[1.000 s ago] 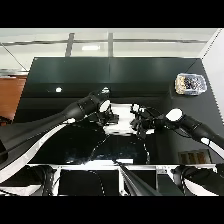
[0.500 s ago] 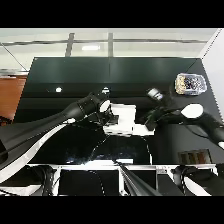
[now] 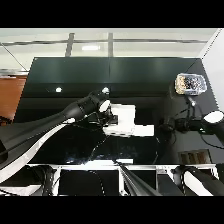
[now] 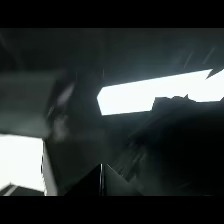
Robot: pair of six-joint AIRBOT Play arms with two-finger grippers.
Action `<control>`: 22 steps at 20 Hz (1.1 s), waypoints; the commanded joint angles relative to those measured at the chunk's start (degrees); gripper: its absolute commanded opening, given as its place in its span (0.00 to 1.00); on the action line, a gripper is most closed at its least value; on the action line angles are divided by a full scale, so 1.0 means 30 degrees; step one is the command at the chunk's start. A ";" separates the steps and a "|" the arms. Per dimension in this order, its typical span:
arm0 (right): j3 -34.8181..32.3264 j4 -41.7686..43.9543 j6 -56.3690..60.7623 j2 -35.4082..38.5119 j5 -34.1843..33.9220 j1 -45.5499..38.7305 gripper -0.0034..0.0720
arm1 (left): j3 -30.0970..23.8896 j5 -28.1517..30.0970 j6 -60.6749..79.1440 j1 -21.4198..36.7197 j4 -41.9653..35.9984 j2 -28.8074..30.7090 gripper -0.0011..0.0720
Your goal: Fold the box and place the chain.
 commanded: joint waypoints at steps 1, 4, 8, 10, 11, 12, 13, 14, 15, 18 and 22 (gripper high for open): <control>-0.0619 0.3621 -0.1887 -0.2310 0.1632 0.1326 0.07 | -0.0007 0.0000 -0.0015 0.0015 -0.0022 0.0015 0.05; -0.0597 0.7053 -0.3468 -0.3818 0.0801 0.3453 0.07 | -0.0007 0.0000 -0.0015 0.0015 -0.0022 0.0015 0.05; 0.0408 0.8255 -0.5457 -0.4065 0.1377 0.4386 0.07 | -0.0007 0.0000 -0.0015 0.0015 -0.0015 0.0015 0.05; 0.1239 0.7774 -0.5632 -0.4065 0.2237 0.4393 0.44 | -0.0007 -0.0007 -0.0015 0.0015 -0.0015 0.0015 0.05; 0.1494 0.7686 -0.5639 -0.4065 0.2739 0.4393 0.87 | -0.0007 -0.0007 -0.0015 0.0007 -0.0015 0.0015 0.05; 0.1741 0.7526 -0.5770 -0.4065 0.3162 0.4393 0.99 | -0.0007 -0.0007 -0.0015 0.0007 -0.0022 0.0015 0.05; 0.1894 0.7519 -0.5792 -0.4065 0.3388 0.4401 0.99 | -0.0007 -0.0007 -0.0015 0.0007 -0.0015 0.0015 0.05; 0.1945 0.7555 -0.5763 -0.4065 0.3322 0.4517 0.99 | -0.0007 -0.0007 -0.0015 0.0007 -0.0015 0.0015 0.05; 0.1960 0.7533 -0.5595 -0.4065 0.3053 0.4772 0.99 | -0.0007 0.0000 -0.0015 0.0007 -0.0015 0.0015 0.05; 0.2368 0.6943 -0.4371 -0.4065 0.2084 0.6309 0.84 | -0.0007 0.0000 -0.0015 0.0015 -0.0015 0.0015 0.05; 0.4320 0.3126 0.0204 -0.4065 -0.0408 0.9136 0.84 | -0.0007 0.0000 -0.0015 0.0007 -0.0022 0.0015 0.05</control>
